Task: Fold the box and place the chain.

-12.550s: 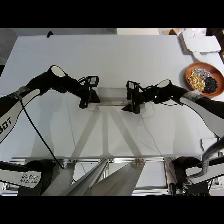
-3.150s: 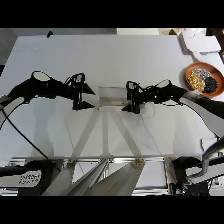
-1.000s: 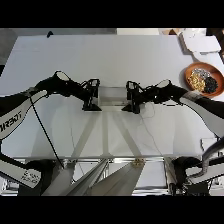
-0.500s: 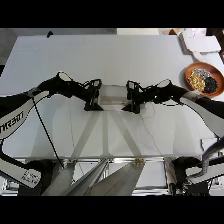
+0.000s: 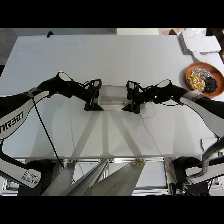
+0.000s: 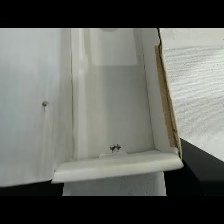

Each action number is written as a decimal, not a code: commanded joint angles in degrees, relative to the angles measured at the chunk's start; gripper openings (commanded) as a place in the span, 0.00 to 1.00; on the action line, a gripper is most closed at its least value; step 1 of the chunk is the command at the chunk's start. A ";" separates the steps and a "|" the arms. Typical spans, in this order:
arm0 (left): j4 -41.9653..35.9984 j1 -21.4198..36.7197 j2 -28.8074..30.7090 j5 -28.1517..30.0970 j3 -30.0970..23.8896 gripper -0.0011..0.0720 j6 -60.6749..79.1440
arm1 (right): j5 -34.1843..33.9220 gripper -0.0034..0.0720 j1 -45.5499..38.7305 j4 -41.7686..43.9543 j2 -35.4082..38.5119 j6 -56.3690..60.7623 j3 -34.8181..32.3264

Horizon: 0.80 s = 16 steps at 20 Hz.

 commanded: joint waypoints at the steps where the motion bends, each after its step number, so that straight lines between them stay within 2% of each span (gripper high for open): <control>1: 0.04 -0.02 -0.02 0.04 -0.04 0.39 0.00 | 0.00 0.62 0.04 0.00 0.02 0.00 -0.02; 10: 0.04 -0.02 -0.02 0.04 -0.04 0.39 0.00 | 0.20 0.63 0.04 0.24 0.02 0.00 -0.02; 11: 0.04 -0.02 -0.02 0.07 -0.04 0.39 0.00 | 0.02 0.65 0.04 0.26 0.02 -0.02 -0.02; 13: 0.04 -0.02 -0.02 0.04 -0.04 0.39 0.00 | -0.55 0.91 0.04 0.24 0.02 0.00 -0.02; 16: 0.04 -0.02 -0.02 0.07 -0.04 0.39 0.00 | -0.59 0.93 -0.02 -0.76 0.02 -0.02 -0.02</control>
